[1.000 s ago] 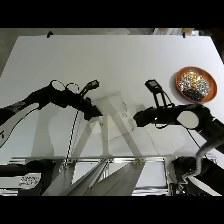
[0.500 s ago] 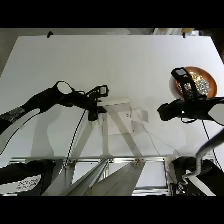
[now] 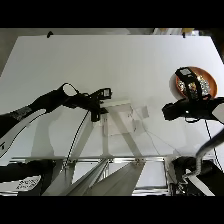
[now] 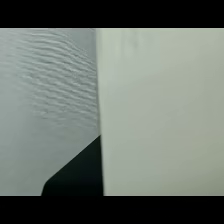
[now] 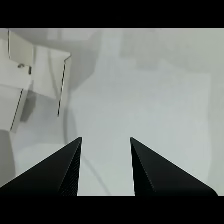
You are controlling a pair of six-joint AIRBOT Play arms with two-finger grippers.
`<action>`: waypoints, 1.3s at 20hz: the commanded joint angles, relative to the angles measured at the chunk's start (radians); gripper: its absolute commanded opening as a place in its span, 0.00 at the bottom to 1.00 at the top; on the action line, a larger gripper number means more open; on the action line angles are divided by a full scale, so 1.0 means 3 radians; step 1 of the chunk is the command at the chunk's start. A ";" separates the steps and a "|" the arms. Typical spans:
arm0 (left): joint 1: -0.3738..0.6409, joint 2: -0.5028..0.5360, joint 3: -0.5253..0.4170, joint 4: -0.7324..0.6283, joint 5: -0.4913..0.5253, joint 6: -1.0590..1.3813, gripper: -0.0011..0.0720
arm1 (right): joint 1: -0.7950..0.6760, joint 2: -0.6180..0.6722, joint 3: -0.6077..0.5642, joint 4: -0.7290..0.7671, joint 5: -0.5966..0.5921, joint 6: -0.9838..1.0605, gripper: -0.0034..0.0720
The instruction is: Fold the box and place the chain.
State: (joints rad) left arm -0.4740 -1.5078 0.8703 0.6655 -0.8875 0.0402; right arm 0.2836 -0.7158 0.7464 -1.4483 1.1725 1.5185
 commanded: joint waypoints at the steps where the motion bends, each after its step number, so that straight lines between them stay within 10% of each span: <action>1: -0.0004 -0.0038 0.0001 0.0005 -0.0099 0.0155 0.02 | -0.0004 0.0003 0.0004 -0.0005 -0.0010 -0.0001 0.50; 7: -0.0005 -0.0037 0.0403 0.0633 -0.0289 -0.0326 0.01 | -0.0004 0.0003 0.0004 0.0057 -0.0025 -0.0004 0.50; 26: -0.0004 -0.0324 0.0444 0.0528 -0.0397 -0.0299 0.03 | -0.0004 0.0003 0.0003 0.0066 -0.0055 -0.0296 0.50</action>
State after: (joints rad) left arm -0.4744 -1.6035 1.0031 0.8188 -1.0080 -0.0490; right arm 0.2832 -0.7158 0.7464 -1.4292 1.1595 1.4536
